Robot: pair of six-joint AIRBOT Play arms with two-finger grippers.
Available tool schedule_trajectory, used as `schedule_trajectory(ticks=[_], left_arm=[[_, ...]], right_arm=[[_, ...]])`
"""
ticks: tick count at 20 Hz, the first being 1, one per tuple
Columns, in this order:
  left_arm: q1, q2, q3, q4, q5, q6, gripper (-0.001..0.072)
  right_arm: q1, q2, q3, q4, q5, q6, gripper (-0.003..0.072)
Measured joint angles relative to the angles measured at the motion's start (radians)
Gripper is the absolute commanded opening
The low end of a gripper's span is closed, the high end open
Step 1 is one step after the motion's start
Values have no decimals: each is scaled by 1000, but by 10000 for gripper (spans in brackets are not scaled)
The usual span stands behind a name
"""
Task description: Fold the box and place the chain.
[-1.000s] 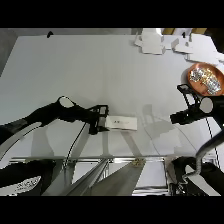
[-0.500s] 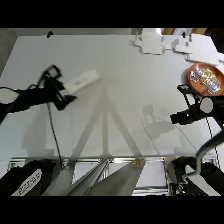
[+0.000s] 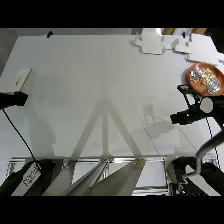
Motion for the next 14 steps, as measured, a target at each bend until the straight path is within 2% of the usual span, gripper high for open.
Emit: schedule_trajectory(ticks=[1,2,3,4,6,8,11,14], left_arm=[[18,-26,0,23,-16,-24,279],[29,-48,0,39,-33,-42,321],[38,-71,0,51,-51,-53,435],[45,-93,0,61,-72,-65,518],[53,-125,1,72,-101,-77,587],[56,-142,0,81,-129,-85,698],[56,-150,0,87,-146,-90,695],[56,-112,0,89,-152,-93,694]], right_arm=[[0,0,0,0,0,0,21],[0,0,0,0,0,0,21],[0,0,0,0,0,0,21],[0,0,0,0,0,0,21],[0,0,0,0,0,0,21],[0,0,0,0,0,0,21],[0,0,0,0,0,0,21],[0,0,0,0,0,0,21]])
